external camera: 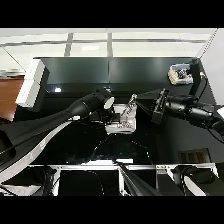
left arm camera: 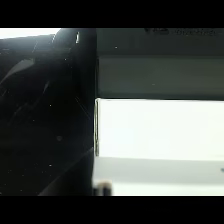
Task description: Fold the box and place the chain.
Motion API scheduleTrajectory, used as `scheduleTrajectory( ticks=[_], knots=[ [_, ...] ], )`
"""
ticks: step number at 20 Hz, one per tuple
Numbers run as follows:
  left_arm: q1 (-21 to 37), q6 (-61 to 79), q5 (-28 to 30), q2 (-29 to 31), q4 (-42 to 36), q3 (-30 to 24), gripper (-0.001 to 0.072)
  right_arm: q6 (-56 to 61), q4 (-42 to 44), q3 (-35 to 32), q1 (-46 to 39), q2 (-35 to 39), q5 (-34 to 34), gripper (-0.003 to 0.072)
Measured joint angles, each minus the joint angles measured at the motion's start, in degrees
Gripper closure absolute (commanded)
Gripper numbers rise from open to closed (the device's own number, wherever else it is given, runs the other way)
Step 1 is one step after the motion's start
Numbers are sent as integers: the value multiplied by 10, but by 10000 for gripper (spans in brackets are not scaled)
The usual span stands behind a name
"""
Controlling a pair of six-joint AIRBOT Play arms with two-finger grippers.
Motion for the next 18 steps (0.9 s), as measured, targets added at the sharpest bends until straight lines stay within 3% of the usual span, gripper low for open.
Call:
scheduleTrajectory(
  ticks=[1,6,13,18],
  knots=[
    [0,0,0,0,0,0,681,10,-6,0,1,-2,0,307],
    [0,0,-1,0,0,0,681,47,-96,0,-8,-10,-2,302],
    [0,0,-1,0,-1,0,681,62,-228,0,-88,-12,21,302],
    [2,-2,1,-2,-2,1,681,68,-265,0,-104,-12,57,302]
  ],
)
